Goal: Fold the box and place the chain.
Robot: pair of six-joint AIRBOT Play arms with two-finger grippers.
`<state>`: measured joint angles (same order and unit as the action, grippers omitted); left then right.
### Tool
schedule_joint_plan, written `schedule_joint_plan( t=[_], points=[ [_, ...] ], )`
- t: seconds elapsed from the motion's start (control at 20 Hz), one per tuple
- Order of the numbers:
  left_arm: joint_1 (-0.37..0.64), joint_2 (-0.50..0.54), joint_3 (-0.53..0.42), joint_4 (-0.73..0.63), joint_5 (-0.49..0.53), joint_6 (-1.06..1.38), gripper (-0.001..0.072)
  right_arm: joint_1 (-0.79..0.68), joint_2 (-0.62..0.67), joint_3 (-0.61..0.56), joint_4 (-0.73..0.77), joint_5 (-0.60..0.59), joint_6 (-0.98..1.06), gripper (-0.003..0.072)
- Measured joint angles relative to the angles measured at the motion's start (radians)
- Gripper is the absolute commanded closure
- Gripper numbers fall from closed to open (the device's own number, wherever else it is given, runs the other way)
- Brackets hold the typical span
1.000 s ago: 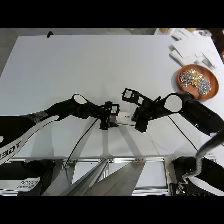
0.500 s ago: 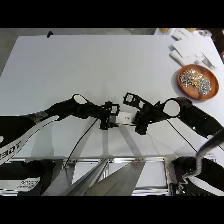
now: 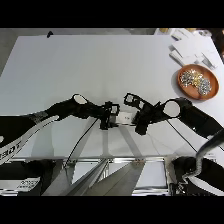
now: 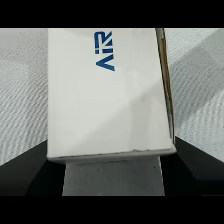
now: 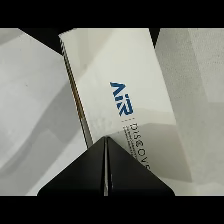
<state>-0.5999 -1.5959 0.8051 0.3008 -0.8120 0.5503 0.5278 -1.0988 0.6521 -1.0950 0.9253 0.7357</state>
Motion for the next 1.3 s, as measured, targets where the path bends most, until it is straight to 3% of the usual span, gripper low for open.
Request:
schedule_joint_plan(
  t=[0.2, 0.4, 0.55, 0.7, 1.0, 1.15, 1.3],
  points=[
    [0.000, 0.000, 0.000, -0.004, -0.008, 0.000, 0.0561, 0.000, 0.031, 0.001, -0.011, 0.008, 0.025, 0.0666],
    [0.001, 0.000, 0.000, -0.002, 0.000, -0.002, 0.0561, 0.000, 0.167, 0.014, -0.151, 0.027, 0.222, 0.0667],
    [0.001, 0.000, 0.000, -0.002, 0.000, -0.002, 0.0561, 0.000, 0.266, 0.019, -0.339, 0.118, 0.456, 0.0667],
    [0.001, 0.000, 0.000, -0.001, 0.000, -0.001, 0.0561, 0.000, 0.315, 0.016, -0.515, 0.292, 0.687, 0.0667],
    [0.001, 0.000, 0.000, -0.001, -0.001, -0.001, 0.0561, -0.011, 0.340, -0.034, -0.694, 0.468, 0.906, 0.0671],
    [0.001, 0.000, 0.000, -0.001, -0.001, 0.000, 0.0561, -0.118, 0.342, -0.044, -0.740, 0.479, 0.874, 0.0672],
    [0.001, 0.000, 0.000, 0.000, -0.001, 0.000, 0.0561, -0.347, 0.340, -0.048, -0.758, 0.491, 0.773, 0.0670]
  ],
)
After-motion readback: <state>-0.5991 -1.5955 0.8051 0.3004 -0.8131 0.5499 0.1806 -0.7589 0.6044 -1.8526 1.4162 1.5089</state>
